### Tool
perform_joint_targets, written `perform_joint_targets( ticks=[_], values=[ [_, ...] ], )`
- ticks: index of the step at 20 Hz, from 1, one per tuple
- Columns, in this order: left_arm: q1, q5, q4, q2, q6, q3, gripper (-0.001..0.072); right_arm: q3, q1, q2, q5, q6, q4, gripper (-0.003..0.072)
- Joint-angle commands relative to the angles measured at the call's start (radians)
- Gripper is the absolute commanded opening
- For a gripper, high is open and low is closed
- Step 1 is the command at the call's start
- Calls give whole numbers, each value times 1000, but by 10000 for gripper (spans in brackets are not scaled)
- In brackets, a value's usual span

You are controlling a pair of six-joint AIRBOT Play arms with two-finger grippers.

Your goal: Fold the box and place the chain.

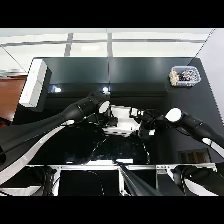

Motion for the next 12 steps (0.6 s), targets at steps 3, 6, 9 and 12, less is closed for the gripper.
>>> perform_joint_targets(
  ticks=[3, 6, 9, 12],
  values=[
    [0, -22, 7, 0, 0, 0, 27, 1, -67, 89, 110, 90, -142, 673],
    [0, -22, 7, 0, 0, 0, 28, 0, -75, 89, 109, 71, -182, 672],
    [0, -22, 7, 0, 0, 0, 28, 0, -53, 89, 121, 3, -159, 671],
    [0, -21, 7, 0, 0, 0, 28, 0, -8, 89, 106, -13, -159, 487]
  ],
)
